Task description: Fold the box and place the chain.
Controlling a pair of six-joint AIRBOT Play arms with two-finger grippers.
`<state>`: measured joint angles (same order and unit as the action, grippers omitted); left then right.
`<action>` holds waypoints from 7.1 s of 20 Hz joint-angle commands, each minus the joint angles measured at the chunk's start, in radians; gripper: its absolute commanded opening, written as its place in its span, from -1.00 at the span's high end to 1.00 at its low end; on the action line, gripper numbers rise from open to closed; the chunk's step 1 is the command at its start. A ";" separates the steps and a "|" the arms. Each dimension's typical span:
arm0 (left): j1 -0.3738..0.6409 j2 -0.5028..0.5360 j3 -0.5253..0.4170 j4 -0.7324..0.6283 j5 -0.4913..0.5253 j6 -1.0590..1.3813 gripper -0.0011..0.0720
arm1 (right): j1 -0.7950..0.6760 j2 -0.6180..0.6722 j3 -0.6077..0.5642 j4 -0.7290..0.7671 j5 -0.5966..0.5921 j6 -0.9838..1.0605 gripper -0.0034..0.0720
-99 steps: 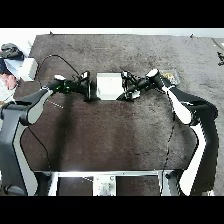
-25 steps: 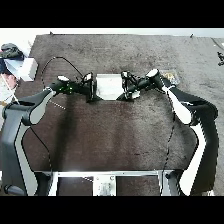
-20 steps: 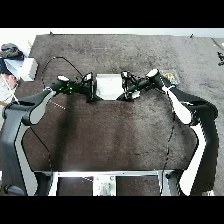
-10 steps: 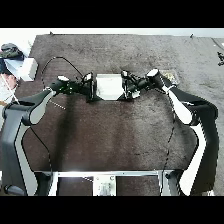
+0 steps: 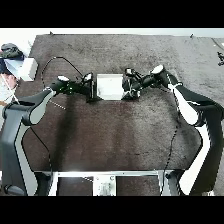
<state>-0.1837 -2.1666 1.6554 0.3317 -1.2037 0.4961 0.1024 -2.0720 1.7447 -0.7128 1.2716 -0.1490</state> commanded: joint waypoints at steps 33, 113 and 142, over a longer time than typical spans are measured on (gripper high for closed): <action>0.001 0.000 0.000 0.000 0.000 0.000 0.01 | 0.013 -0.015 0.000 0.190 -0.214 0.116 0.83; 0.001 0.000 0.000 0.000 0.000 0.000 0.01 | 0.092 0.077 -0.024 -0.122 -0.082 0.040 -0.04; 0.001 0.000 0.000 0.000 0.000 0.000 0.01 | -0.164 0.120 -0.042 -0.217 0.021 1.197 0.87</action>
<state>-0.1833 -2.1666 1.6554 0.3313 -1.2037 0.4953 -0.0753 -1.9102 1.7130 -0.9539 1.2728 1.0058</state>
